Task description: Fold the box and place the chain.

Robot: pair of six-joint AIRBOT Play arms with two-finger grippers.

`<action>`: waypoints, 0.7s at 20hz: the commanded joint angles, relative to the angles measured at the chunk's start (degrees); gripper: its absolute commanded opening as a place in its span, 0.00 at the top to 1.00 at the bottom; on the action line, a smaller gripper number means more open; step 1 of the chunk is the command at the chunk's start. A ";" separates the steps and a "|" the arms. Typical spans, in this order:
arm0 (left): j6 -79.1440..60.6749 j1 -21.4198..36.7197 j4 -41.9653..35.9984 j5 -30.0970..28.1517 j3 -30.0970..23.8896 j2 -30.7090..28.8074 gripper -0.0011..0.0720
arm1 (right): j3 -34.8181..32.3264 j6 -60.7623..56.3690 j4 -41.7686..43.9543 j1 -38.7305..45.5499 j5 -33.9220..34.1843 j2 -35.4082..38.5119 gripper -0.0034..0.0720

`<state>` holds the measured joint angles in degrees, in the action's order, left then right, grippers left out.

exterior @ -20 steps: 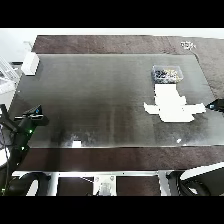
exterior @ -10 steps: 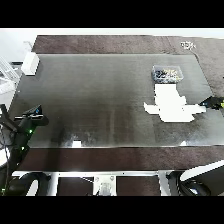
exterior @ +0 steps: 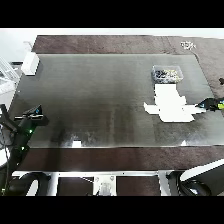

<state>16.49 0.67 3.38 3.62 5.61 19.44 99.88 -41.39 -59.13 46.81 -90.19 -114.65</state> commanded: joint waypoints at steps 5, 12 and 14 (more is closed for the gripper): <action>0.00 0.02 0.00 0.02 0.07 -0.02 0.96 | -0.02 1.62 0.17 -0.09 -2.40 -0.63 0.47; 0.00 0.02 0.00 0.00 0.07 -0.02 0.95 | -0.13 4.46 3.80 -0.31 -4.55 -1.49 0.47; 0.00 0.02 0.00 0.02 0.07 -0.02 0.95 | -0.17 4.57 5.57 -0.33 -4.83 -2.43 0.50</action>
